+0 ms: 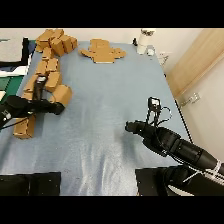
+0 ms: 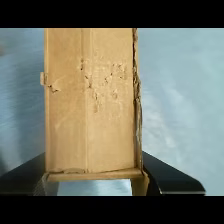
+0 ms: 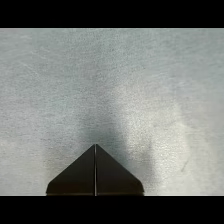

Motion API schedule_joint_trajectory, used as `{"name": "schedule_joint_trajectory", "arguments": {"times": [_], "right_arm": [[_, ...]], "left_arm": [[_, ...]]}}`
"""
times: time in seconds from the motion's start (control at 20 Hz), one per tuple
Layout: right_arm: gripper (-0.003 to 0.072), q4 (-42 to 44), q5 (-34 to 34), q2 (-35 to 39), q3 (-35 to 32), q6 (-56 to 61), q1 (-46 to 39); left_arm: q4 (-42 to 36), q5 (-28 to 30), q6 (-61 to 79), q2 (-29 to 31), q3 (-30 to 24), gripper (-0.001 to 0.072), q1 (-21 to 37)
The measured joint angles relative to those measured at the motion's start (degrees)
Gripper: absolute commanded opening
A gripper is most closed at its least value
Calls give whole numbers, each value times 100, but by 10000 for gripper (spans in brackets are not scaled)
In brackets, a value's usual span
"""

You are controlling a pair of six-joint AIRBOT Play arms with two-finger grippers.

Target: Fold the box.

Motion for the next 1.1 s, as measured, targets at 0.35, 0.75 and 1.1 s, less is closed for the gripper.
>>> {"name": "schedule_joint_trajectory", "arguments": {"times": [0.35, 0.75, 1.1], "right_arm": [[4, -184, 4, 0, 0, -2, 0], [4, -269, 15, 0, 0, -4, 0], [4, -365, 22, 0, 0, -7, 0]], "left_arm": [[52, 83, -367, -221, 4, 471, 527], [162, 306, -691, -605, 341, 471, 592], [1001, 264, -1189, -955, 697, 493, 592]]}}
